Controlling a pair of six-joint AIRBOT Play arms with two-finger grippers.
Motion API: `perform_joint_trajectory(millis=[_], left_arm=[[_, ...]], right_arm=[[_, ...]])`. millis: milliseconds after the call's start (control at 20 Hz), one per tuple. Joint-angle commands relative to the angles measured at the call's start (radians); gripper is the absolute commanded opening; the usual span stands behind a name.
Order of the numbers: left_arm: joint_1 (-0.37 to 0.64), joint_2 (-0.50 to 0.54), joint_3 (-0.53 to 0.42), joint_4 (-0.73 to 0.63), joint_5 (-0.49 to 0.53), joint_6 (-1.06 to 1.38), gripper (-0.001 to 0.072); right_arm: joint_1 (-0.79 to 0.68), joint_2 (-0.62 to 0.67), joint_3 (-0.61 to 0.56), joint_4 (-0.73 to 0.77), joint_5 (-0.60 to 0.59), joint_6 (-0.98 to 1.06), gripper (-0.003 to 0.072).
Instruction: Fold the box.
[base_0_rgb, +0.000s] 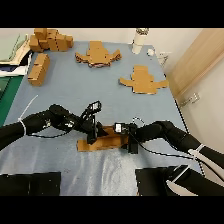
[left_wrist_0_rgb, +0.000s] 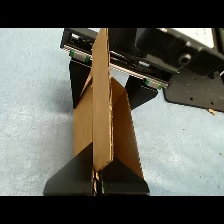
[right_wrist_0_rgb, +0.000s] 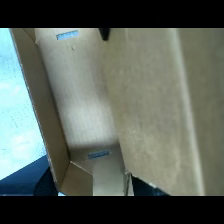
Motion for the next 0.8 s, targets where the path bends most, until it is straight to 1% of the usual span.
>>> perform_joint_trajectory(millis=[0, 50, 100, 150, 400, 500, 550, 600, 700, 750], left_arm=[[0.001, 0.001, 0.001, 0.0, 0.003, -0.001, 0.0018], [0.001, 0.001, 0.001, 0.0, 0.005, -0.001, 0.0115], [0.001, 0.001, 0.001, -0.001, 0.024, -0.031, 0.0325], [0.002, 0.001, 0.001, 0.0, 0.044, -0.087, 0.0371], [0.053, 0.012, 0.0, 0.008, 0.043, -0.154, 0.0371], [0.076, 0.032, 0.0, 0.046, 0.04, -0.219, 0.0371], [0.085, 0.046, 0.0, 0.088, 0.03, -0.258, 0.0371], [0.091, 0.058, 0.0, 0.141, 0.01, -0.291, 0.037], [0.093, 0.08, 0.0, 0.245, -0.087, -0.356, 0.0368], [0.092, 0.089, 0.001, 0.269, -0.142, -0.402, 0.034]], right_arm=[[0.0, 0.0, 0.0, 0.0, -0.002, 0.0, 0.0471], [0.0, 0.0, 0.0, 0.0, -0.003, 0.0, 0.0472], [0.0, 0.0, 0.0, 0.0, -0.003, 0.0, 0.0471], [0.0, 0.0, 0.0, 0.0, -0.003, 0.0, 0.0472], [0.0, 0.0, 0.0, 0.0, -0.003, 0.0, 0.0471], [0.0, 0.0, 0.0, 0.0, -0.003, 0.0, 0.0472], [0.0, 0.0, 0.0, 0.0, -0.002, 0.0, 0.0472], [0.0, 0.0, 0.0, 0.0, -0.002, 0.0, 0.0472], [0.0, 0.0, 0.0, 0.0, -0.002, 0.0, 0.0472], [0.0, 0.0, 0.0, 0.0, -0.002, 0.0, 0.0472]])
